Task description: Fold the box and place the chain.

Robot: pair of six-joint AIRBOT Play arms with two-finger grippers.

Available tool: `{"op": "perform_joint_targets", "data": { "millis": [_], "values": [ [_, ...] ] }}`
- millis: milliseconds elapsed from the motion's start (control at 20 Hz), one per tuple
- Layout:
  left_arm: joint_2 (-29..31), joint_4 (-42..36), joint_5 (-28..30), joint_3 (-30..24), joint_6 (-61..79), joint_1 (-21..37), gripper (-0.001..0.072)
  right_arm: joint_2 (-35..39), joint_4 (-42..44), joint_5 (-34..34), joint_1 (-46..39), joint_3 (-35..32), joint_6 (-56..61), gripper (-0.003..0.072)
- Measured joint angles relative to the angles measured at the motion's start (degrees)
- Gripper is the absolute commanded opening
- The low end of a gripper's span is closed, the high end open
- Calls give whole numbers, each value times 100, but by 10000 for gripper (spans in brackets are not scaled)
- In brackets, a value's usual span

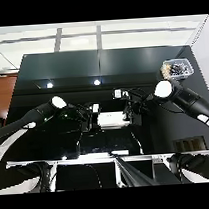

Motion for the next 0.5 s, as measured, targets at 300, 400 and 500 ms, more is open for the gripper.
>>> {"op": "perform_joint_targets", "data": {
  "millis": [300, 400, 500],
  "values": [
    [0, 0, -11, 0, -4, 0, 465, 4, 66, -129, 0, -52, 15, 305],
    [0, 2, -11, 0, -9, 0, 465, 9, 74, -142, 0, -52, 28, 306],
    [0, -2, -11, 0, -13, 0, 465, 15, 83, -201, -7, -42, 109, 306]
  ]
}}
